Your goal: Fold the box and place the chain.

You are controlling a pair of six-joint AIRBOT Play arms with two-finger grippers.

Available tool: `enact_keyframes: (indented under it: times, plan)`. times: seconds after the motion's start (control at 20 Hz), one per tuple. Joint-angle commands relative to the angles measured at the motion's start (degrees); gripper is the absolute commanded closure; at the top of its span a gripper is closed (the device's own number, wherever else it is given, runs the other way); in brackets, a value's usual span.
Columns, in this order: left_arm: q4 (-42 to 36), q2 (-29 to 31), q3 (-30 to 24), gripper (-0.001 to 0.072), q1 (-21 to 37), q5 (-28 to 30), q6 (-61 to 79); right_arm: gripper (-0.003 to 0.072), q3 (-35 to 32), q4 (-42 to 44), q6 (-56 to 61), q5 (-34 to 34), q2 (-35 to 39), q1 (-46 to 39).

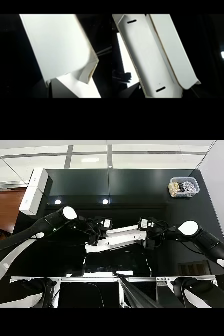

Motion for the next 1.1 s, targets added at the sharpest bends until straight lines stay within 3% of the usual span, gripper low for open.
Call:
enact_keyframes:
  times: [0.0, 0.2, 0.6, 1.05]
  plan:
    - [0.50, 0.02, 0.04, 0.0684, 0.04, 0.52, 0.02, -0.0034, 0.04, 1.03, -0.20, 0.90, -0.79, 0.13]
    - [0.50, 0.02, 0.04, 0.0685, 0.04, 1.60, 0.02, -0.0034, -0.13, 1.57, -2.54, 4.31, -1.92, 0.66]
    - [0.50, 0.02, 0.04, 0.0684, 0.04, 2.03, 0.00, -0.0034, -0.13, -2.89, -6.80, 2.95, -6.05, 1.55]
    - [0.50, 0.02, 0.04, 0.0684, 0.04, 2.05, 0.00, -0.0034, -0.13, 1.86, -11.21, 2.10, -8.59, 1.70]
